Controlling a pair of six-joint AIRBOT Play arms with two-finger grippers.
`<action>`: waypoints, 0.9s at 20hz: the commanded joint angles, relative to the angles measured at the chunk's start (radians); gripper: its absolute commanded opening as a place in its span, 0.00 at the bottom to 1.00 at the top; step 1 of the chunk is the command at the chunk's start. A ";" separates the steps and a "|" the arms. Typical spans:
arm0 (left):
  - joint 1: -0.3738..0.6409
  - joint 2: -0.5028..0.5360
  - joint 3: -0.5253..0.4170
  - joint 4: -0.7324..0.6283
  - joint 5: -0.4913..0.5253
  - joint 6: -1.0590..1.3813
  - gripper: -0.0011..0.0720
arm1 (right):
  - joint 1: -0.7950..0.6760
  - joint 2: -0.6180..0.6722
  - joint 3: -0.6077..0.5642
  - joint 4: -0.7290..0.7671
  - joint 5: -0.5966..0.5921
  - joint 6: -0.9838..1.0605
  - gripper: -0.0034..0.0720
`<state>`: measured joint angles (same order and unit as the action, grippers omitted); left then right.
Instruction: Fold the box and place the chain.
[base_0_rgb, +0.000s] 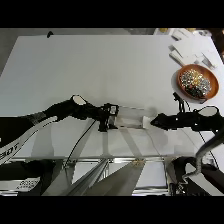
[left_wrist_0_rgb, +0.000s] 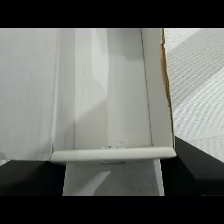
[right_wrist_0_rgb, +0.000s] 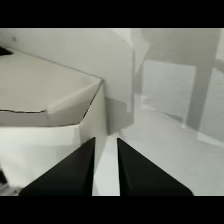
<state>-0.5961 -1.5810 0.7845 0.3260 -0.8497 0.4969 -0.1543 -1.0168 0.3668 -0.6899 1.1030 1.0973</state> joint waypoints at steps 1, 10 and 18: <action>0.000 0.000 0.001 0.000 0.000 0.000 0.07 | 0.000 0.038 0.000 0.048 0.042 -0.022 0.32; 0.000 0.000 0.001 0.000 0.000 0.000 0.07 | 0.140 0.061 0.000 0.065 -0.049 0.003 0.48; 0.000 0.000 0.001 0.000 0.000 0.000 0.07 | 0.394 0.057 0.134 -0.305 -0.193 0.523 0.47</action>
